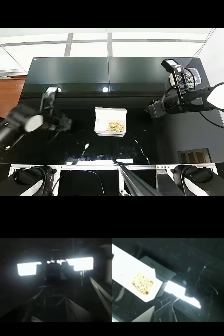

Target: Fold the box and place the chain.

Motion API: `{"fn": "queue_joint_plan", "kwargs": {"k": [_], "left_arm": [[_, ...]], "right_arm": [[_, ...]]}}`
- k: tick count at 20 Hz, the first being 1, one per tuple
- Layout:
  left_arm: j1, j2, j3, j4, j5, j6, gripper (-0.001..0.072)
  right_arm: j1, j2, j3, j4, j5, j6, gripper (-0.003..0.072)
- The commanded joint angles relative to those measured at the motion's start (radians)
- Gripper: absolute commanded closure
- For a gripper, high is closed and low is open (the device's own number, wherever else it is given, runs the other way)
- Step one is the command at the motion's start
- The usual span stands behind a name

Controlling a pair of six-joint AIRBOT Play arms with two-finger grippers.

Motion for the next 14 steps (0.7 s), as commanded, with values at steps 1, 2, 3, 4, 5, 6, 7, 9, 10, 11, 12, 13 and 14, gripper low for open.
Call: {"fn": "queue_joint_plan", "kwargs": {"k": [1,2,3,4,5,6,7,9,10,11,12,13,14], "left_arm": [[0.294,0.110,-0.222,-0.705,0.055,1.010,0.0237],[0.308,0.108,-0.251,-0.800,0.042,1.256,0.0237],[0.304,0.108,-0.274,-0.853,0.059,1.439,0.0178],[0.290,0.108,-0.291,-0.890,0.097,1.592,-0.0011],[0.274,0.108,-0.296,-0.896,0.140,1.717,-0.0005],[0.254,0.107,-0.294,-0.896,0.179,1.827,-0.0005],[0.237,0.095,-0.283,-0.897,0.205,1.888,-0.0005],[0.206,0.023,-0.254,-0.896,0.216,1.995,-0.0005],[0.192,-0.040,-0.232,-0.896,0.214,2.052,-0.0005],[0.173,-0.100,-0.207,-0.889,0.215,2.081,-0.0005],[0.151,-0.154,-0.178,-0.867,0.219,2.115,-0.0005],[0.127,-0.208,-0.150,-0.850,0.238,2.144,-0.0005],[0.114,-0.258,-0.127,-0.850,0.271,2.146,-0.0005]], "right_arm": [[0.000,0.001,0.000,-0.002,-0.032,0.000,0.0416],[0.000,0.001,0.000,-0.001,-0.033,0.000,0.0416],[0.000,0.001,0.000,-0.001,-0.031,0.000,0.0416],[0.000,0.001,0.000,-0.001,-0.030,0.000,0.0416],[0.000,0.001,0.000,-0.001,-0.030,0.000,0.0416],[0.000,0.001,-0.002,-0.001,-0.030,0.001,0.0416],[0.000,0.001,-0.005,-0.001,-0.032,0.002,0.0416],[0.000,0.001,-0.013,-0.002,-0.037,0.019,0.0416],[0.000,0.001,-0.013,-0.002,-0.037,0.022,0.0416],[0.000,0.001,-0.013,-0.001,-0.037,0.024,0.0416],[0.001,0.001,-0.013,-0.001,-0.035,0.031,0.0416],[0.001,0.001,-0.013,-0.001,-0.032,0.035,0.0416],[0.001,0.001,-0.013,-0.002,-0.028,0.037,0.0416]]}}
